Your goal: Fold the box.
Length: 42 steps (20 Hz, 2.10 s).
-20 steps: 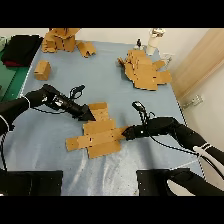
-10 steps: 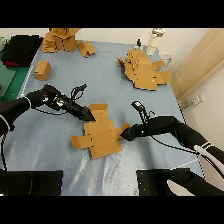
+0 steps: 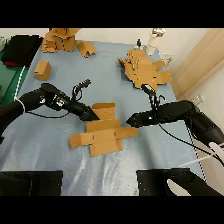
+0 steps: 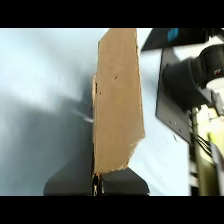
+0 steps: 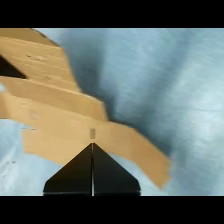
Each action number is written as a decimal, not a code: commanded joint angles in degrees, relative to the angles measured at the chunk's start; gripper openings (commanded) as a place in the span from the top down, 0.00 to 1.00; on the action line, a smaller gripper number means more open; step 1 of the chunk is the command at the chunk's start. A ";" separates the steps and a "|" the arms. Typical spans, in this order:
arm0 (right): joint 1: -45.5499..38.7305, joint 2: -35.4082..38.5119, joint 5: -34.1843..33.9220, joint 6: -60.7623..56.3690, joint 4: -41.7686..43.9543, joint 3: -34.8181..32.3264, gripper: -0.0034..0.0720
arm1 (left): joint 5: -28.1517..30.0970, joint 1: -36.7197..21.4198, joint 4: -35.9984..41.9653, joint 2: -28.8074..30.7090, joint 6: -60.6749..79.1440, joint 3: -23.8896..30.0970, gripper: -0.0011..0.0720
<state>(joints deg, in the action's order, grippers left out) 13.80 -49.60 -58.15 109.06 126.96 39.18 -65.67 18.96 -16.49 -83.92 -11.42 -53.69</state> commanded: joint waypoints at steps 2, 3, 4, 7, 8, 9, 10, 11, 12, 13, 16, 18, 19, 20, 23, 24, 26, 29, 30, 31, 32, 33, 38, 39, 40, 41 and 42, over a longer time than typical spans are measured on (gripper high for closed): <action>5.40 1.40 3.76 -3.69 3.82 -1.07 0.95 | 9.38 2.99 7.54 2.97 15.41 5.35 0.97; 6.95 1.36 6.23 -4.48 3.74 -2.51 0.95 | 10.47 3.58 7.50 2.97 16.65 6.14 0.97; 8.20 1.36 8.52 -5.18 3.72 -4.02 0.95 | 11.06 4.11 7.45 3.04 17.29 6.51 0.97; 11.37 1.36 14.64 -7.67 3.72 -8.79 0.95 | 11.65 4.72 6.03 4.31 18.32 7.30 0.97; 12.13 1.36 15.96 -7.72 3.69 -9.90 0.95 | 12.20 5.01 4.48 5.27 18.34 7.69 0.97; 12.83 1.36 17.05 -8.04 3.76 -10.71 0.95 | 12.81 5.44 2.86 6.49 18.51 8.31 0.97; 13.53 1.36 18.32 -8.68 3.69 -11.32 0.95 | 13.64 5.92 1.64 7.72 18.86 8.96 0.97; 14.03 1.36 19.12 -9.16 3.58 -11.61 0.95 | 14.19 6.51 1.01 8.85 19.91 9.77 0.97; 14.19 1.36 19.67 -9.20 3.56 -11.65 0.95 | 14.58 7.19 0.98 9.64 21.07 10.54 0.97; 14.19 1.36 20.37 -9.64 3.54 -11.65 0.95 | 15.08 7.98 1.01 10.10 22.12 11.37 0.97; 14.19 1.36 21.22 -10.10 3.06 -11.65 0.95 | 19.26 10.40 1.03 10.27 24.59 13.49 0.97; 14.19 1.36 20.98 -12.81 0.92 -11.65 0.95 | 23.39 12.11 1.25 10.27 25.99 13.92 0.97; 14.19 1.36 19.98 -13.60 0.52 -11.65 0.95 | 24.85 12.57 1.25 10.27 26.82 13.92 0.97; 14.19 1.36 18.56 -14.21 0.02 -11.65 0.95 | 24.96 12.63 1.38 10.27 27.12 13.92 0.97; 14.47 1.36 13.64 -23.06 -8.35 -11.87 0.95 | 24.63 12.63 1.53 10.60 27.54 13.92 0.97; 15.15 1.38 13.53 -27.65 -12.92 -12.39 0.95 | 24.63 12.63 1.81 11.13 28.00 13.94 0.97; 16.83 1.36 13.62 -36.79 -20.87 -13.90 0.95 | 24.65 12.61 4.50 12.22 28.70 14.21 0.97; 19.43 1.36 14.32 -44.50 -27.28 -15.04 0.95 | 24.59 12.63 7.72 12.61 32.06 14.38 0.97; 20.02 1.42 14.53 -46.49 -28.94 -15.02 0.95 | 24.59 12.61 10.21 12.61 33.53 14.56 0.97; 20.63 1.44 14.97 -48.22 -30.29 -15.02 0.95 | 24.61 12.61 12.66 12.59 35.17 14.97 0.97; 21.18 1.44 15.56 -50.01 -31.65 -14.99 0.95 | 24.68 12.61 14.01 12.59 36.48 15.56 0.97; 21.42 1.46 16.11 -50.84 -32.11 -14.97 0.95 | 24.70 12.63 14.14 12.57 37.05 16.11 0.97; 21.57 1.46 18.51 -51.06 -32.11 -14.97 0.95 | 24.63 12.63 13.70 12.41 39.17 18.75 0.97; 21.57 1.46 19.21 -51.19 -32.06 -14.95 0.95 | 24.68 12.61 13.70 12.24 39.34 19.06 0.97; 21.59 1.46 20.26 -51.17 -32.04 -14.95 0.95 | 24.68 12.61 13.53 11.87 39.34 19.28 0.97; 21.79 1.46 21.35 -51.19 -32.02 -14.95 0.95 | 24.63 12.61 13.03 11.52 39.32 19.47 0.97; 22.25 1.46 22.49 -51.21 -32.04 -14.95 0.95 | 24.55 12.63 12.41 11.04 39.28 19.47 0.97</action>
<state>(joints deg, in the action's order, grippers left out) 35.48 -48.18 -38.74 58.48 95.26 24.25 -40.99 31.57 -3.27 -72.14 27.20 -34.85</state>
